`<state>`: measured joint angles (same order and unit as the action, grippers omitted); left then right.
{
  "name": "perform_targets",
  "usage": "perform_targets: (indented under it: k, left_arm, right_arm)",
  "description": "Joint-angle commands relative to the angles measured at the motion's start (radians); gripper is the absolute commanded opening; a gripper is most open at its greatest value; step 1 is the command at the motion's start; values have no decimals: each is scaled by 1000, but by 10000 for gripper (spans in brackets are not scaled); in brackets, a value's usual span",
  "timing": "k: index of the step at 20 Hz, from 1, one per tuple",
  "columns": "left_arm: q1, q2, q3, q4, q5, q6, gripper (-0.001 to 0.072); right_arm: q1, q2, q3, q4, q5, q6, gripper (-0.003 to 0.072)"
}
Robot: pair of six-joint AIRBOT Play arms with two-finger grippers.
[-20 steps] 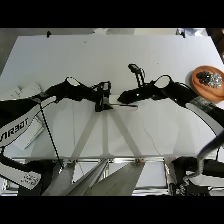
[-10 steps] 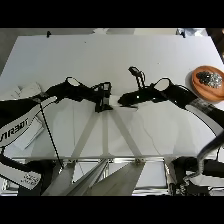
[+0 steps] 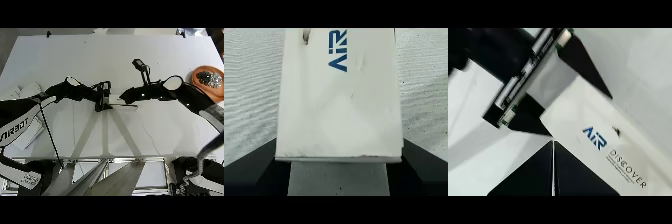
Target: Fold the box and place the chain.
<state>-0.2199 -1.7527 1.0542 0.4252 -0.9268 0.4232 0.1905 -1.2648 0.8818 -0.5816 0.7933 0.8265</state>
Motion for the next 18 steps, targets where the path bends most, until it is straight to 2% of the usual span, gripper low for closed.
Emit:
perform_targets:
  k: [1, 4, 9, 13, 18]
  left_arm:
    - [0, 1, 0, 2, -4, 3, 17]
    - [0, 1, 0, 2, -4, 3, 17]
    - [0, 0, 0, 2, -4, 3, 17]
    - [0, 0, 0, 2, -4, 3, 17]
    - [0, 0, 0, 2, -4, 3, 17]
  right_arm:
    - [-71, 79, -3, 10, 53, -13, 10]
    - [-174, 77, -69, 10, 108, -16, 9]
    - [-212, 68, -223, 35, 49, -75, 6]
    - [-183, 68, -236, 26, 22, -95, 6]
    - [-154, 66, -239, -81, 24, -29, 6]
